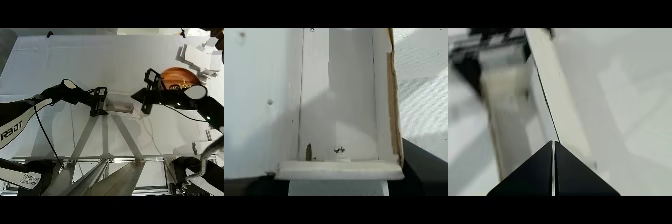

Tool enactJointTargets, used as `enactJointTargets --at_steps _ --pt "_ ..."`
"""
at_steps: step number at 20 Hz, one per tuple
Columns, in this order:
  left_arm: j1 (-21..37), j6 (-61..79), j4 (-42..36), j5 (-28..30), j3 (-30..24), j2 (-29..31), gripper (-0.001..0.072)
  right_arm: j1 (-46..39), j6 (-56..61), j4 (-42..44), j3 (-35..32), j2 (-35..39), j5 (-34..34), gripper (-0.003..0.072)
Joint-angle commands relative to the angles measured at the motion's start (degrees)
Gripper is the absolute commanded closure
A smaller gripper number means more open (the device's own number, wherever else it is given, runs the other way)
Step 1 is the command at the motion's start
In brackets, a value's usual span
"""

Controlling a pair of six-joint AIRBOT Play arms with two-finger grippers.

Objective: Fold the box and place the chain.

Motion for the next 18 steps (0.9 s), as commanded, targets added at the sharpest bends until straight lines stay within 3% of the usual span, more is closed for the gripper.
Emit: enactJointTargets --at_steps 1,8,14,18 --pt "0.0 0.0 0.0 0.0 0.0 0.0 0.0277 -0.2 3.5 -15.8 -1.8 5.2 1.6 0.068" --pt "0.0 0.0 0.0 0.0 0.0 0.0 0.0277 -0.2 -1.6 -16.5 -3.8 -3.7 2.0 0.068" --pt "0.0 0.0 0.0 0.0 0.0 0.0 0.0277 -0.1 -13.4 -4.3 -3.8 -11.4 -0.7 0.068" --pt "0.0 0.0 0.0 0.0 0.0 0.0 0.0277 -0.1 -17.4 -0.7 -3.8 -13.5 -1.8 0.068"
